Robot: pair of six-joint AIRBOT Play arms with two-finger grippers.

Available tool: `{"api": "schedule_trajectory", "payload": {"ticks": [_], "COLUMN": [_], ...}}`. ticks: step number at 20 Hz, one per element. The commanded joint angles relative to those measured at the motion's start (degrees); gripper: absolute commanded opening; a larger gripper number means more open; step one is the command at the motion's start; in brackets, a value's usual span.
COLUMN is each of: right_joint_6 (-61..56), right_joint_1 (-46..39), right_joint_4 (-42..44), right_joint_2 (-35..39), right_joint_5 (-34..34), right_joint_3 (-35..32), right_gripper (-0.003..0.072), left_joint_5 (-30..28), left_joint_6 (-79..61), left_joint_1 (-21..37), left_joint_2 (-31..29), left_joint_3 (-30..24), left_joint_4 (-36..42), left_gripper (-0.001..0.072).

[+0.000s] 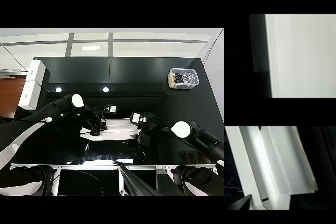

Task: Fold the box and place the chain.

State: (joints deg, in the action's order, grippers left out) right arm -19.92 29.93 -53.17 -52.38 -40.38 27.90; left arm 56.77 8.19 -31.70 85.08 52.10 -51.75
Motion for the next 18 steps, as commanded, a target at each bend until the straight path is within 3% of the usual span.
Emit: {"api": "schedule_trajectory", "payload": {"ticks": [1, 5, 8, 12, 18], "right_joint_6": [0.00, 0.00, 2.64, 9.35, 15.93], "right_joint_1": [-0.11, -0.13, -1.44, -3.80, -3.80], "right_joint_4": [0.96, 1.36, 6.64, 12.94, 15.61], "right_joint_2": [0.02, 0.02, -0.09, -2.54, -5.53], "right_joint_5": [0.61, 0.63, 1.55, -3.63, -4.44], "right_joint_3": [0.07, 0.07, 0.07, 0.02, -0.44], "right_gripper": [0.0708, 0.0709, 0.0709, 0.0709, 0.0708], "left_joint_5": [0.24, 0.31, 0.39, 0.42, 0.42], "left_joint_6": [-0.04, -0.04, -0.04, -0.04, -0.04], "left_joint_1": [-0.02, -0.02, -0.02, -0.02, 0.00], "left_joint_2": [0.02, 0.02, 0.02, 0.02, 0.02], "left_joint_3": [-0.02, -0.02, -0.02, -0.02, -0.02], "left_joint_4": [-0.02, -0.02, -0.04, -0.07, -0.07], "left_gripper": [0.0026, 0.0025, 0.0025, 0.0025, 0.0026]}}
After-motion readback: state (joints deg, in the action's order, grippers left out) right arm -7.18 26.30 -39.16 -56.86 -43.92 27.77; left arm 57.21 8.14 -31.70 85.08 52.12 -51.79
